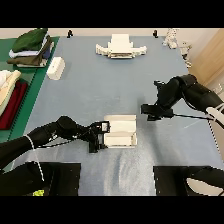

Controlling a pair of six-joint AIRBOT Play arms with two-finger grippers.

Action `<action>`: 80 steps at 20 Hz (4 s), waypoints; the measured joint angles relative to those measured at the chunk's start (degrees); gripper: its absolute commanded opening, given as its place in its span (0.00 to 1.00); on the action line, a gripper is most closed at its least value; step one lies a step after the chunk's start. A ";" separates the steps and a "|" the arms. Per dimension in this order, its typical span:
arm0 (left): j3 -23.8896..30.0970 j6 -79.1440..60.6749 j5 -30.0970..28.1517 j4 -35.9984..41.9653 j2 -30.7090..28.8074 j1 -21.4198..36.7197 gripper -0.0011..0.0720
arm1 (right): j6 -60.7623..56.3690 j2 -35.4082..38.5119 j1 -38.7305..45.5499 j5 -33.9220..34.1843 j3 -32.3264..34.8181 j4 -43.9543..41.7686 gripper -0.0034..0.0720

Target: Fold the box.

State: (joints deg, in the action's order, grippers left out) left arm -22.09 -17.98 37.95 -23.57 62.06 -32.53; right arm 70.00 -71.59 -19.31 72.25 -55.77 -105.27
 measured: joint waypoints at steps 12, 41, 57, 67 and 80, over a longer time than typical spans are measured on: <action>0.00 0.02 0.00 0.00 0.00 0.00 0.70 | 42.58 -17.86 9.07 13.22 -0.02 -43.69 0.05; 0.00 0.02 0.02 0.00 0.00 0.00 0.70 | 77.96 23.17 -24.09 -36.35 28.50 -30.53 0.70; 0.00 0.02 0.02 0.00 0.00 0.00 0.70 | 101.07 19.52 -26.01 -37.38 28.89 -26.08 0.85; 0.00 0.17 -0.07 0.04 0.00 0.02 0.70 | 102.03 20.70 -26.10 -39.41 28.30 -21.79 0.85; 0.00 0.02 0.00 0.00 0.00 0.02 0.70 | 102.09 23.96 -26.08 -41.48 28.15 -21.57 0.60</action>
State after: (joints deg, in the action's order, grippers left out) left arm -22.09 -17.96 37.95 -23.57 62.06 -32.51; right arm 172.09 -47.64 -45.39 30.76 -27.62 -126.85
